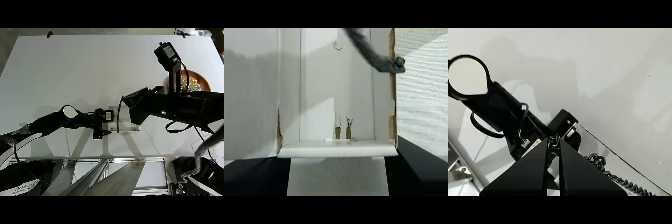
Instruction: Fold the box and place the chain.
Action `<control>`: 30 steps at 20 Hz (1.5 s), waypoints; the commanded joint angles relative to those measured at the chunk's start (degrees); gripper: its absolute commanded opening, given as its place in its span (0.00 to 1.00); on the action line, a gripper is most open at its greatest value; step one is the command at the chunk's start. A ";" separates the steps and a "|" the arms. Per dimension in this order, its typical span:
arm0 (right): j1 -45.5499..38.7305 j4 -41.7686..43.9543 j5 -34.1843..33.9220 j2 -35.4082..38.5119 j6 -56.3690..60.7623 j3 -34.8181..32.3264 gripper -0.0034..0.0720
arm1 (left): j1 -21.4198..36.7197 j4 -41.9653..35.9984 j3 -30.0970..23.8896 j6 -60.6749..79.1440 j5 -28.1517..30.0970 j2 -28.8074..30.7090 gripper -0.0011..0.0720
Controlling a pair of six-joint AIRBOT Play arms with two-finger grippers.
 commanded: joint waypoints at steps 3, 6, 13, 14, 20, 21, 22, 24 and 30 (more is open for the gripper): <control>0.04 -0.35 -3.61 0.81 0.42 -0.02 0.07 | 0.00 0.00 0.02 0.02 0.00 -0.02 0.11; 0.07 -1.81 1.97 0.37 1.73 -0.04 0.07 | 0.00 0.00 0.02 0.02 0.00 -0.02 0.11; 0.07 2.45 11.76 -5.35 1.68 -3.80 0.07 | 0.00 0.00 0.02 0.02 0.02 -0.02 0.11; 0.07 2.47 10.82 -6.29 1.68 -5.07 0.07 | 0.00 0.00 0.02 0.02 0.00 -0.02 0.11; 0.07 2.51 3.63 -12.15 1.70 -8.46 0.07 | 0.00 0.00 0.02 0.02 0.00 -0.02 0.11; 0.07 2.73 2.97 -13.40 1.70 -8.46 0.07 | 0.00 0.00 0.02 0.02 0.00 -0.02 0.11; 0.07 2.75 2.84 -14.56 1.68 -8.46 0.07 | 0.00 0.00 0.02 0.02 0.00 -0.02 0.11; 0.07 2.75 3.52 -17.18 1.68 -8.46 0.07 | 0.00 0.00 0.02 0.02 0.00 -0.02 0.11; -0.44 2.89 5.07 -17.62 1.22 -8.44 0.43 | 0.00 0.00 0.02 0.02 0.00 -0.02 0.11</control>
